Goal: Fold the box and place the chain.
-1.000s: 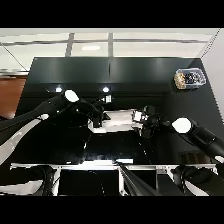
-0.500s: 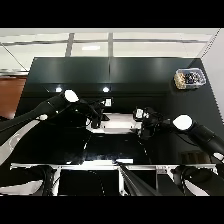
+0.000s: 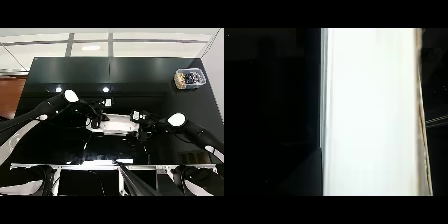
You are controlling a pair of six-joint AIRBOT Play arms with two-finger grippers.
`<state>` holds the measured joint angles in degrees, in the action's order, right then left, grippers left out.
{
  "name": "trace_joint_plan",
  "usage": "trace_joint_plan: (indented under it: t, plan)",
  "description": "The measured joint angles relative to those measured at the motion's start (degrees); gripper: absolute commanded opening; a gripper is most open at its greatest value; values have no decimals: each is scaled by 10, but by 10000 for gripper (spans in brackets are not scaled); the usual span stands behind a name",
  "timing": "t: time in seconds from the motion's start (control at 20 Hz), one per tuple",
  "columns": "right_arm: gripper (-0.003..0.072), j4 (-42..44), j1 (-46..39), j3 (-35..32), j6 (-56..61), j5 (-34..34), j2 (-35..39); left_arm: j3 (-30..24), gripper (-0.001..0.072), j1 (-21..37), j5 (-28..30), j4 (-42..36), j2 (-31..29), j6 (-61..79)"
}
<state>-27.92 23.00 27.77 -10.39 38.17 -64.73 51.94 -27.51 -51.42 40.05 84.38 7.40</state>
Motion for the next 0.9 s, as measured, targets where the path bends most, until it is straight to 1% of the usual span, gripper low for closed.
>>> trace_joint_plan:
  t: [0.4,0.9]
  plan:
    - [609,-6,0,0,-30,1,-37,0,33,0,0,0,0,0]
    - [609,-16,8,0,-22,-16,-45,0,33,0,0,0,0,-2]
